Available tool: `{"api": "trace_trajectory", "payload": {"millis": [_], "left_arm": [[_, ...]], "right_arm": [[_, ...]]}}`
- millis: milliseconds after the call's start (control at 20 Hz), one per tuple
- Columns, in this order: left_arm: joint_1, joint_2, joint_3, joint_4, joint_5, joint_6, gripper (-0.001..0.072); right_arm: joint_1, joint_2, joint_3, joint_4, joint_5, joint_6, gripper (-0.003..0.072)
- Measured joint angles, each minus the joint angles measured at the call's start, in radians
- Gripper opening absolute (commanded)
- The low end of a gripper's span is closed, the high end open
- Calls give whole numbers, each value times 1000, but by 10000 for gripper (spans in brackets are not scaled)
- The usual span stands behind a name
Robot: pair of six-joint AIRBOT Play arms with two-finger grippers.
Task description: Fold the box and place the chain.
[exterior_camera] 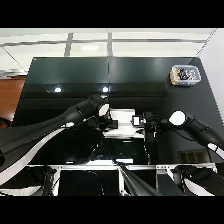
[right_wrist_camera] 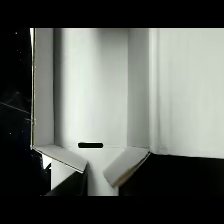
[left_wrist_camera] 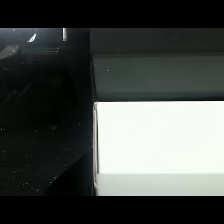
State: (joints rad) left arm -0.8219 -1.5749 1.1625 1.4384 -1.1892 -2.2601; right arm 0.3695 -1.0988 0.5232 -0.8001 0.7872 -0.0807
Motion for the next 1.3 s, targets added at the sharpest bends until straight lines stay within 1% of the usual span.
{"api": "trace_trajectory", "payload": {"millis": [150,400,700,850,1050,1100,1150,1200,1250,1300], "left_arm": [[0,0,0,1,-2,8,27],[0,0,0,1,0,4,27],[0,0,0,-2,4,3,27],[0,0,0,-4,6,5,28],[0,0,0,-7,7,6,27],[0,0,0,-7,8,6,27],[0,0,0,-7,8,6,28],[0,0,0,-7,9,7,27],[0,0,0,-7,9,6,28],[0,0,0,-7,9,6,27]], "right_arm": [[0,0,0,18,49,0,128],[1,0,0,111,79,7,128],[1,-3,0,176,48,8,129],[1,-29,-2,224,38,10,128],[1,-53,-2,248,35,10,128],[1,-55,-2,252,35,10,155],[1,-57,-2,253,35,11,304],[1,-58,-2,258,34,11,345],[1,-60,-2,261,34,13,55],[1,-60,-2,262,34,16,58]]}}
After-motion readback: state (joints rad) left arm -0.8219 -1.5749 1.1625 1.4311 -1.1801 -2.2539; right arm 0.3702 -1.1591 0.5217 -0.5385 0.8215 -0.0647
